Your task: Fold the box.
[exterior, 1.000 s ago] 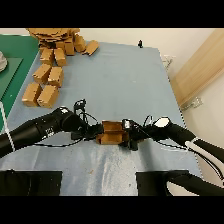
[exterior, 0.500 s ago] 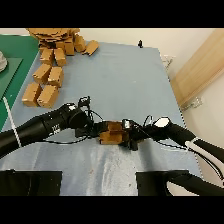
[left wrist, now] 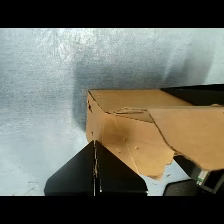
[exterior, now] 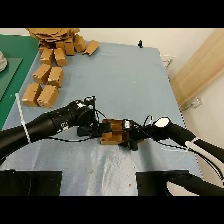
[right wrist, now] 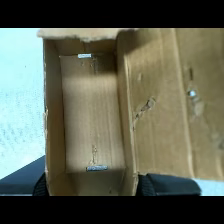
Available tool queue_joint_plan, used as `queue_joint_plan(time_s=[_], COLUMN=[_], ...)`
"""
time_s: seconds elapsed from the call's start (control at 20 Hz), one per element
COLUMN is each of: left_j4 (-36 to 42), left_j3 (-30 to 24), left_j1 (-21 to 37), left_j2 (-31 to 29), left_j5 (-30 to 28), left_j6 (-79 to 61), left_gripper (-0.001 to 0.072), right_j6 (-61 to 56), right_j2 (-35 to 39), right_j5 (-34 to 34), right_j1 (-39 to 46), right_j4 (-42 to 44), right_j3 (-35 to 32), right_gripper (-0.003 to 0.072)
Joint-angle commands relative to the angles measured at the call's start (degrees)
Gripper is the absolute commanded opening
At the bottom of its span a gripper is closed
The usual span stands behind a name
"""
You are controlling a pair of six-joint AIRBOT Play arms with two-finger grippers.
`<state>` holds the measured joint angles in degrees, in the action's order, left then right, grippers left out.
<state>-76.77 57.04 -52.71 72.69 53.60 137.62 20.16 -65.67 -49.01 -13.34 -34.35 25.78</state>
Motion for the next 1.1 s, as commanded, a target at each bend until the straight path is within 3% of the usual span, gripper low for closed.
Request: queue_joint_plan(time_s=[0.0,0.2,0.5,0.75,0.8,0.85,1.05], left_j4=[-0.6,-4.5,-4.5,-4.0,-4.0,-4.0,-4.0], left_j3=[0.3,0.3,0.3,0.3,0.3,0.3,0.3], left_j1=[-0.1,-0.1,-0.1,-0.2,-0.2,-0.2,-0.2], left_j2=[0.0,-1.3,-1.8,-1.8,-1.8,-1.8,-1.8], left_j5=[2.0,6.4,-0.3,-0.5,-0.5,-0.4,0.0], left_j6=[-0.2,0.5,0.3,-0.5,-0.5,-0.2,-0.2], left_gripper=[0.0011,0.0011,0.0011,0.002,0.0274,0.0485,0.0465], right_j6=[0.0,0.0,0.0,0.0,0.0,0.0,0.0], right_j2=[0.0,0.0,0.0,0.0,0.0,0.0,0.0], right_j5=[0.0,0.0,0.0,0.0,0.0,0.0,0.0], right_j1=[0.0,0.0,0.0,0.0,0.0,0.0,0.0], right_j4=[0.0,0.0,0.0,0.0,0.0,0.0,0.0], right_j3=[0.0,0.0,0.0,0.0,0.0,0.0,0.0], right_gripper=[0.0542,0.0542,0.0542,0.0542,0.0542,0.0542,0.0542])
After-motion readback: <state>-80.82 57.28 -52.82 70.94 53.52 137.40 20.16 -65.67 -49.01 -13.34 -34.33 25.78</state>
